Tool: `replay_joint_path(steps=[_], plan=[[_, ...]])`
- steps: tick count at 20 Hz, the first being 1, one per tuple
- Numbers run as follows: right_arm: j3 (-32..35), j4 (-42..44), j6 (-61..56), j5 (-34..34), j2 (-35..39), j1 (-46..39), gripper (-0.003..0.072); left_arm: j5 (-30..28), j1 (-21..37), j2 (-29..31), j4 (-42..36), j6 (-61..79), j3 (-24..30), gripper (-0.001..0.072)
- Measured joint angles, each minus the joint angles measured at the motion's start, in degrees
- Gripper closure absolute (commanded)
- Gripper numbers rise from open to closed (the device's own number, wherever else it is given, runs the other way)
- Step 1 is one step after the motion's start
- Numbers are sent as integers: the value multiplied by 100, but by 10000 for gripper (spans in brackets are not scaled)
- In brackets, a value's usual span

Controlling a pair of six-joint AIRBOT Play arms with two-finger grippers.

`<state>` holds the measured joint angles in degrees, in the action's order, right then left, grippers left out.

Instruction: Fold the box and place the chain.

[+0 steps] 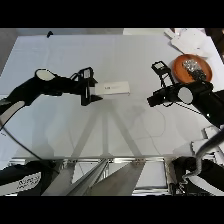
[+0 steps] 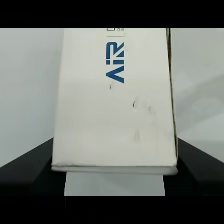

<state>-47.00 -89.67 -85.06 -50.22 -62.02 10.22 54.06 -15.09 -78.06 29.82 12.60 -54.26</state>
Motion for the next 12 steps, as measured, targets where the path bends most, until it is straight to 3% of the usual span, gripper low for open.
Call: replay_joint_path(steps=[7,12], plan=[[0,-9,0,-2,0,0,675,-1631,9,2153,1696,-3071,0,703],[0,-9,0,0,0,0,675,-1974,85,2839,4229,-6317,4,701]])
